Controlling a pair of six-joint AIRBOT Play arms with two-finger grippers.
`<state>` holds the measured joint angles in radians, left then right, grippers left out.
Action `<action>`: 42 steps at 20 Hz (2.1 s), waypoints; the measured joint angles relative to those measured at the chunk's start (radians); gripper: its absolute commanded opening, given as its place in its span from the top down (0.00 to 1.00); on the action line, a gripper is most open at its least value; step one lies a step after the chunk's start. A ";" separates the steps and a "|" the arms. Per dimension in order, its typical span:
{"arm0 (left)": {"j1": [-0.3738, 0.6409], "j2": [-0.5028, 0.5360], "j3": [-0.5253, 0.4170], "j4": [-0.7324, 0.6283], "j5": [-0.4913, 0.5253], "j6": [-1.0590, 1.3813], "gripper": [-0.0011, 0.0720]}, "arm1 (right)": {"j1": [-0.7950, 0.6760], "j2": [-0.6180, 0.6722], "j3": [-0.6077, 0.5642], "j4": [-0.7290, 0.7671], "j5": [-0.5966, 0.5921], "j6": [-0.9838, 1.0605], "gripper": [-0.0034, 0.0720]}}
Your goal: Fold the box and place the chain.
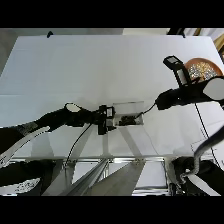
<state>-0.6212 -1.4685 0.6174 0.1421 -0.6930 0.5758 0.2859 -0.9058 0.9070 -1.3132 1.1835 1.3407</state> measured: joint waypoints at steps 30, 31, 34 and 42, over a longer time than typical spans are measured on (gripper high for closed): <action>0.000 0.000 0.000 0.000 0.000 0.000 0.64 | 0.307 -0.224 -0.006 0.176 -0.187 0.039 0.94; 0.000 0.000 0.000 0.000 0.000 0.000 0.64 | 0.314 -0.259 -0.007 0.167 -0.187 0.039 0.94; 0.000 0.000 0.000 0.000 0.000 0.000 0.64 | 0.341 -0.341 -0.009 0.152 -0.187 0.039 0.94; 0.000 0.000 0.000 0.000 0.000 0.000 0.64 | 0.370 -0.389 -0.010 0.140 -0.189 0.039 0.79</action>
<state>-0.6212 -1.4685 0.6174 0.1421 -0.6930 0.5758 0.6559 -1.2949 0.8974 -1.1732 0.9943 1.3792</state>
